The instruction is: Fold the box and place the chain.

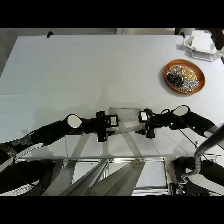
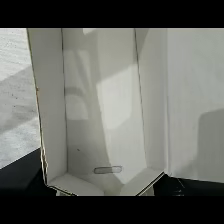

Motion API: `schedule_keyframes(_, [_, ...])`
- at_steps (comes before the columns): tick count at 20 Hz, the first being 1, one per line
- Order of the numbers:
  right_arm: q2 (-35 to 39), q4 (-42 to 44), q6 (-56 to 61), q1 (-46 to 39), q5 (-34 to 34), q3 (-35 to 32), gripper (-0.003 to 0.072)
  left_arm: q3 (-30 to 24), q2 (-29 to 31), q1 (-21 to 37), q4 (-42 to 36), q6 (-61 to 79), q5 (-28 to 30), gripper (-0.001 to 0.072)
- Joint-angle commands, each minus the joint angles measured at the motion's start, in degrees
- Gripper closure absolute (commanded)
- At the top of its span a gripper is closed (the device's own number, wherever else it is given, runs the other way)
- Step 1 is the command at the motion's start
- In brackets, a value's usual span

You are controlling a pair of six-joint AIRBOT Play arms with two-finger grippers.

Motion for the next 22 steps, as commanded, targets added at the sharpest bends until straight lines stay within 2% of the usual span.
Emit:
schedule_keyframes(1, [0.0, 0.0, 0.0, 0.0, 0.1, 0.0, 0.0270, 0.0, 0.8, 0.0, -0.3, 0.2, -0.4, 0.0490])
schedule_keyframes(3, [0.0, 0.0, 0.0, 0.0, 0.1, 0.0, 0.0270, 0.0, 3.1, 0.1, -0.3, -0.6, -0.2, 0.0526])
schedule_keyframes(4, [0.0, 0.0, 0.0, 0.0, 0.1, 0.0, 0.0270, 0.0, 4.7, 0.4, -0.2, -2.2, 0.0, 0.0624])
schedule_keyframes(5, [0.0, 0.0, 0.0, 0.0, 0.1, 0.0, 0.0270, 0.0, 6.3, 0.9, 0.4, -4.1, 0.0, 0.0693])
schedule_keyframes(9, [0.0, 0.0, 0.0, 0.0, 0.1, 0.0, 0.0270, -1.1, 13.4, 3.3, 3.8, -12.8, -2.1, 0.0704])
schedule_keyframes(13, [0.0, 0.0, 0.0, 0.0, 0.1, 0.0, 0.0270, -1.5, 19.9, 7.5, 12.5, -27.0, -8.1, 0.0706])
schedule_keyframes(16, [0.0, 0.0, 0.0, 0.0, 0.1, 0.0, 0.0270, -3.3, 23.9, 12.9, 17.8, -40.9, -13.2, 0.0707])
schedule_keyframes(19, [0.0, 0.0, 0.0, 0.0, 0.1, 0.0, 0.0270, -5.4, 27.9, 18.9, 18.1, -48.5, -19.8, 0.0707])
schedule_keyframes(22, [0.0, 0.0, 0.0, 0.0, 0.1, 0.0, 0.0270, -8.8, 31.0, 24.5, 17.7, -56.8, -20.9, 0.0707])
